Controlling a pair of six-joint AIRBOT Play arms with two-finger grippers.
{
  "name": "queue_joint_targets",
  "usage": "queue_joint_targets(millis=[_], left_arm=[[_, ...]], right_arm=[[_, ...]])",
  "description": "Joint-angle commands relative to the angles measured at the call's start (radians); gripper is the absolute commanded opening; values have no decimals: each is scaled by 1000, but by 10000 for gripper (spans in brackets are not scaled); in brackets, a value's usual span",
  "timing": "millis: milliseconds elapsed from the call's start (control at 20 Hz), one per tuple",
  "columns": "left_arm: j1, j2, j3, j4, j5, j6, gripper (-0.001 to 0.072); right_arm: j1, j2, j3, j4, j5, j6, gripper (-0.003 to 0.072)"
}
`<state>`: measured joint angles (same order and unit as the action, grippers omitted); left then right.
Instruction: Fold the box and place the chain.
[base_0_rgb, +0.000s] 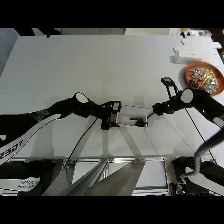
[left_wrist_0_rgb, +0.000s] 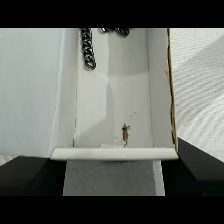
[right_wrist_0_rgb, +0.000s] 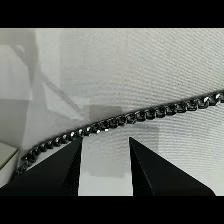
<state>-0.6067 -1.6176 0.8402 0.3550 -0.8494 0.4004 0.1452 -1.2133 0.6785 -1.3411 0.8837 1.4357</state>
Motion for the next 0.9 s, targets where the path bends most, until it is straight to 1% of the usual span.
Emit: queue_joint_targets(millis=[0,250,400,500,650,750,850], left_arm=[[0,0,0,0,0,0,363],[0,0,0,0,0,0,363],[0,0,0,0,0,0,363],[0,0,0,0,0,0,363],[0,0,0,0,0,0,363],[0,0,0,0,0,0,363],[0,0,0,0,0,0,363]], right_arm=[[3,-32,0,-17,-18,29,288],[61,-60,1,-28,-40,31,284],[84,-78,0,-43,-40,31,215],[89,-78,1,-43,-41,31,213],[89,-73,1,-43,-41,26,13],[89,-58,1,-46,-40,23,16],[89,-18,1,-51,-31,22,16]])
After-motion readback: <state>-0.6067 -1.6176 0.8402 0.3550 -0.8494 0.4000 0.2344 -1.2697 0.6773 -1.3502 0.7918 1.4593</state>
